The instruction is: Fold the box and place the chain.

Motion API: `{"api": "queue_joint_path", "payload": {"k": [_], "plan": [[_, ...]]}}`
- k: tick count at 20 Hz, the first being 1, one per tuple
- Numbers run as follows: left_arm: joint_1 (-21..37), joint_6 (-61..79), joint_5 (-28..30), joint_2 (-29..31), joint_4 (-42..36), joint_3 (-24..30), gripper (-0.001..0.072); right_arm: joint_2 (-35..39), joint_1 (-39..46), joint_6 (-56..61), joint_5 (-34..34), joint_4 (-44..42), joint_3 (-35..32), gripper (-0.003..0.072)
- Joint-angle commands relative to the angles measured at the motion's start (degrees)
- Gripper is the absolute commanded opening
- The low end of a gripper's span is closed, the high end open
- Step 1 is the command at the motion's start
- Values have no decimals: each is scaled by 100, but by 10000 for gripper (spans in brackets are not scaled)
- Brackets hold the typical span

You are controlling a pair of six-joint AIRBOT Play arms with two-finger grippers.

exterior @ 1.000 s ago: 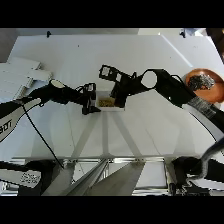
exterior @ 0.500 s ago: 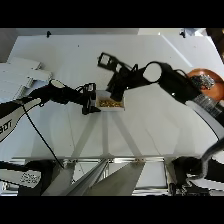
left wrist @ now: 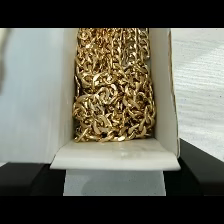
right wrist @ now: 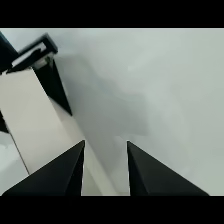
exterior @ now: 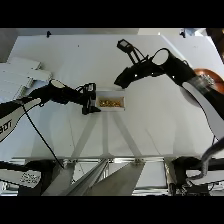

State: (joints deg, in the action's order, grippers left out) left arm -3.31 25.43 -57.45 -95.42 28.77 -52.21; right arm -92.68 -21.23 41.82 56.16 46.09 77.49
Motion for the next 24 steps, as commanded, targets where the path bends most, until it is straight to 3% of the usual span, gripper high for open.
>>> {"api": "queue_joint_path", "payload": {"k": [1,3,4,11,20,24], "plan": [[0,2,2,2,0,0,172,-501,92,-365,662,-505,24,302],[0,2,2,2,0,0,172,-494,22,-984,745,-505,24,306],[0,2,2,2,0,-2,172,-481,-26,-1285,754,-487,24,346],[0,2,2,2,0,-2,172,-352,-442,-2234,726,-234,24,345],[0,2,2,2,0,0,172,-76,-616,-2262,660,-166,24,338],[0,2,2,2,0,-2,172,-79,-813,-2258,562,483,22,334]]}}
